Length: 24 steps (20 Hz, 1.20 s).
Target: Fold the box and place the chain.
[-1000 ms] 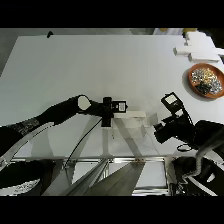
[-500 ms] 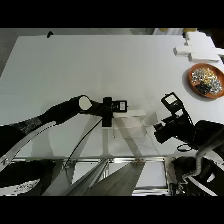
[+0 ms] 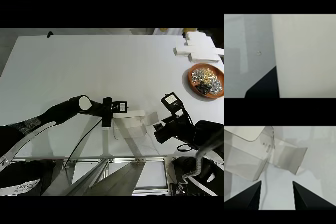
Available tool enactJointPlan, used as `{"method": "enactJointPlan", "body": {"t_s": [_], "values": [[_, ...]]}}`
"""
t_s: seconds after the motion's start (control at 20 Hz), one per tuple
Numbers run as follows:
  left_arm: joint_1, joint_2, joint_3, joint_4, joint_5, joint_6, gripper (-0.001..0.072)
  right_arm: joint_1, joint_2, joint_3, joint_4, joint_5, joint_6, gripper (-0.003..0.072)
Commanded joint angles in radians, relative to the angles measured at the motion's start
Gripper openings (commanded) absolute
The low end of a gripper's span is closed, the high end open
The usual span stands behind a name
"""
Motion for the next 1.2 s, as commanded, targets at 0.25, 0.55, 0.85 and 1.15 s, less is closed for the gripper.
{"method": "enactJointPlan", "body": {"t_s": [0.25,0.55,0.85,1.15], "values": [[0.003,0.013,0.032,0.015,-0.064,-0.003,0.0002,0.0,0.0,0.001,0.009,0.0,0.001,0.0433],[0.003,-0.014,0.032,0.104,-0.065,-0.068,0.0003,0.0,0.001,0.001,0.008,0.0,0.001,0.0433],[0.002,-0.026,0.032,0.104,-0.061,-0.068,0.0011,0.0,0.0,0.001,0.008,0.005,0.001,0.0433],[0.001,-0.026,0.032,0.104,-0.062,-0.068,0.0011,0.0,0.0,0.001,0.014,0.003,-0.024,0.043]]}}
